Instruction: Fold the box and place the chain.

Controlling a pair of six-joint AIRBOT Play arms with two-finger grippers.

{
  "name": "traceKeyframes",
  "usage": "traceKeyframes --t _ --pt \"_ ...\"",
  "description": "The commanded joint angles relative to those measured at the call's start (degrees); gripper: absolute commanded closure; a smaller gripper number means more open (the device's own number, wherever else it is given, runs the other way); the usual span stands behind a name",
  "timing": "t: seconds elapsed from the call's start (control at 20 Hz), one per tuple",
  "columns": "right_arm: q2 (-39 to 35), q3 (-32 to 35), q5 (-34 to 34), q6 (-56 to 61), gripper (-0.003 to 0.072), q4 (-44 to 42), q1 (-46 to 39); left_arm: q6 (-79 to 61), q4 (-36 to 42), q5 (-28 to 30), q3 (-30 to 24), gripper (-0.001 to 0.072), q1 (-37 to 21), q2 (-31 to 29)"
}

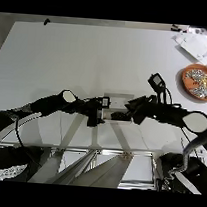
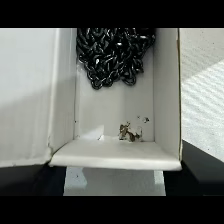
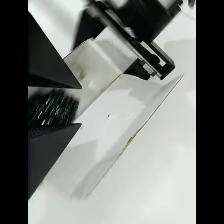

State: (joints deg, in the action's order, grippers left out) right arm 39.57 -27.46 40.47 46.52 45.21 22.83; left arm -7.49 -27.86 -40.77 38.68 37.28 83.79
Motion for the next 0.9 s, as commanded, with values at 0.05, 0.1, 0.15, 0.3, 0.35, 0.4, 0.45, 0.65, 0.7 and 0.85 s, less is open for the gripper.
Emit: traceKeyframes --t 0.05,0.1,0.15,0.3,0.35,0.4,0.45,0.65,0.7,0.85 --pt "-8.9 0.0 16.2 -15.7 0.0485 21.9 -2.6 0.0 0.0 0.0 0.0 0.0395 0.0 0.0" --pt "-8.7 0.4 18.4 -15.5 0.0487 26.6 -2.6 0.0 0.0 0.0 0.0 0.0395 0.0 0.0" --pt "-8.2 1.0 18.7 -15.5 0.0527 28.5 -2.6 0.0 0.0 0.0 0.0 0.0395 0.0 0.0" --pt "-5.5 3.5 15.1 -19.3 0.0566 25.2 -2.6 0.0 0.0 0.0 0.0 0.0395 0.0 0.0" --pt "-4.0 4.2 13.7 -22.4 0.0565 25.0 -2.6 0.0 0.0 0.0 0.0 0.0395 0.0 0.0" --pt "-2.4 4.7 12.4 -25.2 0.0551 25.2 -2.6 0.0 0.0 0.0 0.0 0.0395 0.0 0.0" --pt "-0.4 4.7 11.6 -27.9 0.0431 25.1 -2.6 0.0 0.0 0.0 0.0 0.0395 0.0 -0.1" --pt "8.1 4.7 4.7 -37.0 0.0125 25.0 -2.6 0.0 0.0 0.0 0.0 0.0395 0.0 0.0" --pt "10.0 4.7 3.3 -38.2 0.0125 24.8 -2.6 0.0 0.0 0.0 0.0 0.0395 0.0 0.0" --pt "14.5 4.7 0.3 -41.0 0.0125 22.3 -2.6 0.0 0.0 0.0 0.0 0.0395 0.0 0.0"
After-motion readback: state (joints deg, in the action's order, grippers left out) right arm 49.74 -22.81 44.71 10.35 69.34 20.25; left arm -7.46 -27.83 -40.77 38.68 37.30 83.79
